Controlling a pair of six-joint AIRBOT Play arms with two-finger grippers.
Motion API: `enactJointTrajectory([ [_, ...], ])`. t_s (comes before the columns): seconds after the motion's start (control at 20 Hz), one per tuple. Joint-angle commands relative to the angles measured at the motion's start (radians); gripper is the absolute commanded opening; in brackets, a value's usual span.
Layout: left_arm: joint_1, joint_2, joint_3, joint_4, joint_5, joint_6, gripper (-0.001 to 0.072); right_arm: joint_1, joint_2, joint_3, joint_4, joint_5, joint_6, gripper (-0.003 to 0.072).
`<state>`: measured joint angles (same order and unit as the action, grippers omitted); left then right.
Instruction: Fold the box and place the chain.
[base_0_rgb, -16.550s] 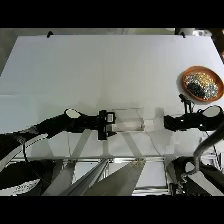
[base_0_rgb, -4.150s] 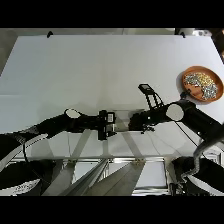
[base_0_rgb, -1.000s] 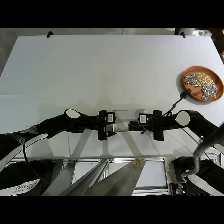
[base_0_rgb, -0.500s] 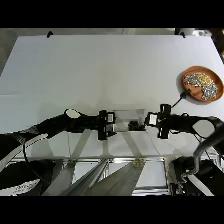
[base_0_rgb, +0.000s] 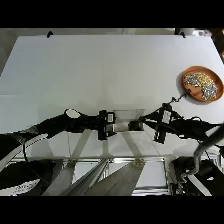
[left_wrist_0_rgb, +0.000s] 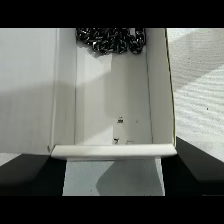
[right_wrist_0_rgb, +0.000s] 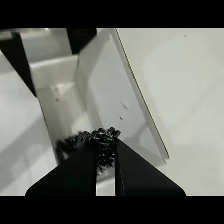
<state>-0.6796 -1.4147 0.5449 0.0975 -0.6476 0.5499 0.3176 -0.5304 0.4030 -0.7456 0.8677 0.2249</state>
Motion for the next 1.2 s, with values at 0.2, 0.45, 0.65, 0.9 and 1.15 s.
enactJointTrajectory([
  [0.2,0.001,0.001,0.0,0.0,0.0,0.0,0.0136,0.072,-0.143,0.001,0.154,0.005,0.003,0.0012],
  [0.45,0.001,0.001,0.0,0.0,0.0,0.0,0.0136,0.225,-0.294,0.001,0.155,-0.114,0.058,0.0012],
  [0.65,0.001,0.001,0.0,0.0,0.0,0.0,0.0136,0.264,-0.352,0.001,0.155,-0.225,0.143,0.0106],
  [0.9,0.001,0.001,0.0,0.0,0.0,0.0,0.0136,0.264,-0.369,0.001,0.155,-0.318,0.209,0.0135],
  [1.15,0.001,0.001,0.0,0.0,0.0,0.0,0.0136,0.264,-0.369,0.001,0.155,-0.388,0.318,0.0135],
])
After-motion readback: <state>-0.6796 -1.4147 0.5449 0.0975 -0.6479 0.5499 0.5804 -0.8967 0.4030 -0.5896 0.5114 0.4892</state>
